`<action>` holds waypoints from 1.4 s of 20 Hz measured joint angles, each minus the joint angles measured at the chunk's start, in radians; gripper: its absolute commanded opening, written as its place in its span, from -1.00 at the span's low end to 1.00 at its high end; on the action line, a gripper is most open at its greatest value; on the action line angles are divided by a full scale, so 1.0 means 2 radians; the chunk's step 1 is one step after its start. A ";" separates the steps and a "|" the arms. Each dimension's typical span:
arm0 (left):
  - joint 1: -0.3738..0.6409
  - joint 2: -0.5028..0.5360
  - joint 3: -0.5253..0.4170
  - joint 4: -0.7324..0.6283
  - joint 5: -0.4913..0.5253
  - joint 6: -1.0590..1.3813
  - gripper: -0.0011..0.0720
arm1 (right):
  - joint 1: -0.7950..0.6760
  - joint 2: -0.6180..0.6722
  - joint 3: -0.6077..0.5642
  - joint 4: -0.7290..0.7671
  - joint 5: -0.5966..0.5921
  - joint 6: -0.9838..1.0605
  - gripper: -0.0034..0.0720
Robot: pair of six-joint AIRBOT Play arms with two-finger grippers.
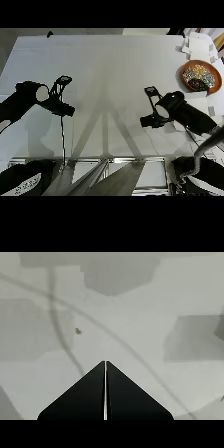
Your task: Fold the box and place the chain.
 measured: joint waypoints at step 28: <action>0.000 0.000 0.000 0.000 0.000 0.000 -0.95 | -0.660 -0.054 0.082 -0.177 -0.130 -0.413 0.61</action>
